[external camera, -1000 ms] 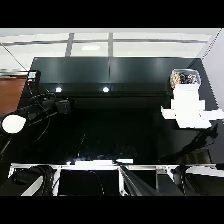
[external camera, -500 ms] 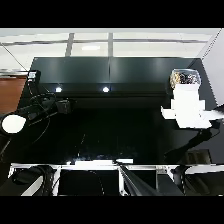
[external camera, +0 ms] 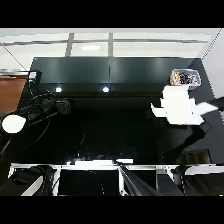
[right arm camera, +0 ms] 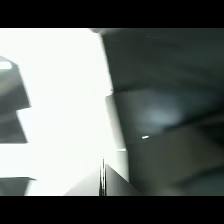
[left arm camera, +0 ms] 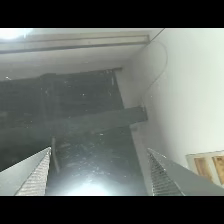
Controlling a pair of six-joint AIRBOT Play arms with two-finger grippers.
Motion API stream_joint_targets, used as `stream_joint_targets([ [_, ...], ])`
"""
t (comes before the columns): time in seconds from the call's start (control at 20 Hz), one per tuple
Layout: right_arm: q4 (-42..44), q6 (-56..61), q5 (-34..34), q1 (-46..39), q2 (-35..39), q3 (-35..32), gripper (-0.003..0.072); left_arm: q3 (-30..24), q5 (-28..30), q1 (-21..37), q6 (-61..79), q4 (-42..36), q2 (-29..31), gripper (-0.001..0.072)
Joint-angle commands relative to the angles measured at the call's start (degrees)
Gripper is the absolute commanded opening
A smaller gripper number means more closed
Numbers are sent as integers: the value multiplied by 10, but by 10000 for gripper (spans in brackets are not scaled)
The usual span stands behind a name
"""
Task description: Fold the box and place the chain.
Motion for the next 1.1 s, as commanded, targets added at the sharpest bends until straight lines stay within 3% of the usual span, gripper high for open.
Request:
stream_joint_targets([
  [0.0,130,-56,11,54,79,-87,13,0,6,0,15,1,0,708],
  [0.4,125,10,-180,206,327,-395,14,0,2,0,27,1,0,708],
  [0.65,299,-83,-358,380,486,-568,14,0,-6,0,28,-8,-1,708],
  [0.8,302,-88,-527,543,517,-600,14,0,-38,1,45,-35,-26,708],
  [0.9,318,-88,-619,633,517,-600,15,0,-59,1,48,-94,-66,708],
  [1.05,317,-85,-633,690,517,-600,15,8,-91,4,192,-290,-151,708],
])
